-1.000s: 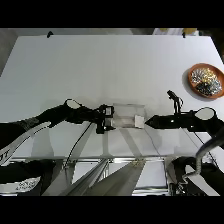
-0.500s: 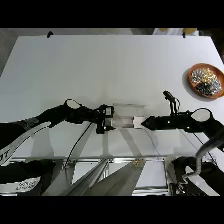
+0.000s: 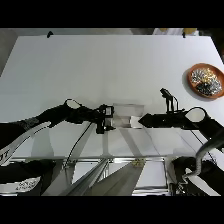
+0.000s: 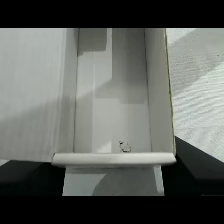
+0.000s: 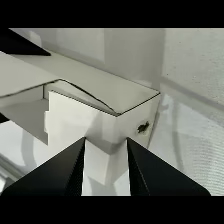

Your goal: Fold the box and place the chain.

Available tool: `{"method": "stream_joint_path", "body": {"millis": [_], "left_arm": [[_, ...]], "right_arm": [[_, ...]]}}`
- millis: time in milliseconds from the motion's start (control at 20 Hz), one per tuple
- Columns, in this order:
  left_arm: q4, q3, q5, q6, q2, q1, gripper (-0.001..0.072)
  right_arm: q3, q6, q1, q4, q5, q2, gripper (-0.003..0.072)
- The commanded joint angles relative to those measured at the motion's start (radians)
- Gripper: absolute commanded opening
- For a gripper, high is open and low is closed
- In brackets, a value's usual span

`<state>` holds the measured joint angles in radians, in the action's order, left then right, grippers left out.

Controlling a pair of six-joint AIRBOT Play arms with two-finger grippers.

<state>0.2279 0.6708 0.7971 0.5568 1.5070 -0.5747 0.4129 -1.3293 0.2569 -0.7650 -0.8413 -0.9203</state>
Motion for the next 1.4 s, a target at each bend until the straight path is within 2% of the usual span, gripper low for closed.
{"method": "stream_joint_path", "body": {"millis": [0,200,650,1100,1200,1350], "left_arm": [[0.0,0.0,0.0,0.0,-0.001,0.0,0.0132],[0.0,0.0,0.0,0.0,-0.001,0.0,0.0132],[0.0,0.0,0.0,0.0,-0.001,0.0,0.0132],[0.0,0.001,0.0,0.0,-0.001,0.0,0.0132],[0.0,0.0,0.0,0.0,-0.001,0.0,0.0132],[0.0,0.0,0.0,0.0,-0.001,0.0,0.0132]], "right_arm": [[0.054,-0.269,0.118,-0.182,0.076,-0.009,0.0265],[0.137,-0.539,0.195,-0.4,0.023,-0.067,0.0265],[0.285,-0.847,0.377,-0.645,-0.102,-0.246,0.0265],[0.37,-0.974,0.417,-0.707,-0.187,-0.338,0.027],[0.405,-0.974,0.417,-0.734,-0.204,-0.339,0.032],[0.443,-0.974,0.417,-0.776,-0.247,-0.338,0.0338]]}}
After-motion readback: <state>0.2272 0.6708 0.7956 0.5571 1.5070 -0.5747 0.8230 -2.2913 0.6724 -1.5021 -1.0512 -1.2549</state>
